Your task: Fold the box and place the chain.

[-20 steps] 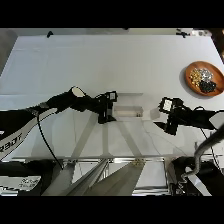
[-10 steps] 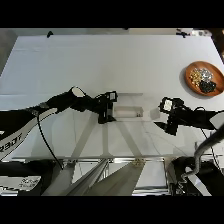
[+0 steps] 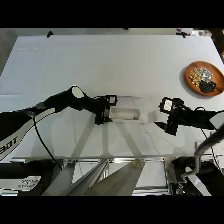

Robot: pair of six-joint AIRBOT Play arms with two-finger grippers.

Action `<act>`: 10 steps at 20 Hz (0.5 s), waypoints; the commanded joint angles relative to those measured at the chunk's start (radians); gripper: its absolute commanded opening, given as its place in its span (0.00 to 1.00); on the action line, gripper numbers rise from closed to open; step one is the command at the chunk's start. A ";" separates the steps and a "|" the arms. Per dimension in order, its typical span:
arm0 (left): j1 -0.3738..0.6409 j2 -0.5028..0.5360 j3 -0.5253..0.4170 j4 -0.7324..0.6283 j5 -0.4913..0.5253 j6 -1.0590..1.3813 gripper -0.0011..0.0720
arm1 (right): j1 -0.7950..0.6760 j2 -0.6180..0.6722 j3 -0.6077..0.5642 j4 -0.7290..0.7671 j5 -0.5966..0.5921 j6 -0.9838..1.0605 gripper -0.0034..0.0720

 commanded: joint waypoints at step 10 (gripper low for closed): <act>0.001 0.006 -0.001 0.019 0.004 -0.040 0.58 | 0.000 -0.095 0.000 0.123 -0.003 -0.108 0.51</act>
